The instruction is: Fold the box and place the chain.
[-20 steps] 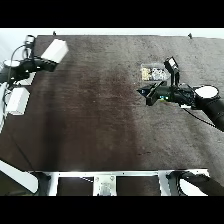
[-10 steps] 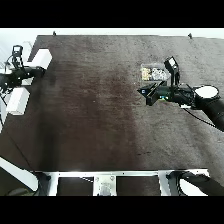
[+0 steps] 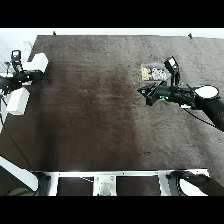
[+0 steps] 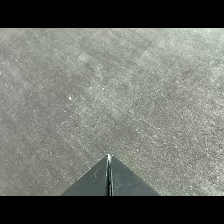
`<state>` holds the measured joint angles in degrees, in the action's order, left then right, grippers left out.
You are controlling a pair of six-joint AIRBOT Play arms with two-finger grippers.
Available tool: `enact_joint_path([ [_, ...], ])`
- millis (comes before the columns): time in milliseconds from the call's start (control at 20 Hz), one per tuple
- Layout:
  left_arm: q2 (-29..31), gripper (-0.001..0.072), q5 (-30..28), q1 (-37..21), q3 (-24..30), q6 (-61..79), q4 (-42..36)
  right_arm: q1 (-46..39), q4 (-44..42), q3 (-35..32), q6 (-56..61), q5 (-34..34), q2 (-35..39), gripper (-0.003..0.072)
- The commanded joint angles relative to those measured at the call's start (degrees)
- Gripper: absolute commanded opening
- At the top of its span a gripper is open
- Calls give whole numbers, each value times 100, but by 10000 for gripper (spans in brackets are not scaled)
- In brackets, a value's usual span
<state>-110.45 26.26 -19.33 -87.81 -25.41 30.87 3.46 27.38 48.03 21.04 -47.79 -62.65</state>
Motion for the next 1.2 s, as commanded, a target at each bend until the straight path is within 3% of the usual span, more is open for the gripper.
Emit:
enact_joint_path([
  [0,9,385,114,0,4,-7,2,2,-87,-2,-2,2,0,11],
  [50,-4,615,149,0,4,-28,0,2,-120,-2,-2,2,0,10],
  [200,-4,626,188,0,2,-66,2,2,-146,-2,-2,2,0,10],
  [250,-4,720,157,0,2,-74,2,2,-146,-2,-2,0,0,11],
  [350,-2,720,216,0,2,-81,2,2,-144,-2,-4,0,0,47],
  [450,13,720,415,0,2,-76,7,2,-146,0,-4,2,0,160],
  [550,42,720,557,-2,-13,-103,15,0,-146,0,-4,2,0,161],
  [700,328,720,761,-2,-17,-114,26,2,-149,0,-2,-2,2,324],
  [900,1014,720,866,-2,-13,-120,90,2,-149,4,-2,-2,7,322],
  [950,1209,448,1051,-2,-15,-140,90,2,-149,2,-2,0,35,236],
  [1000,1403,70,1370,-2,-15,-28,96,2,-149,4,-4,11,81,124],
  [1050,1617,16,1703,0,-9,197,85,2,-149,4,-4,48,175,110],
  [1100,1829,14,1843,26,13,190,76,2,-144,4,-4,92,315,8],
  [1150,2103,13,1818,61,98,205,76,0,-142,0,-4,173,476,9],
])
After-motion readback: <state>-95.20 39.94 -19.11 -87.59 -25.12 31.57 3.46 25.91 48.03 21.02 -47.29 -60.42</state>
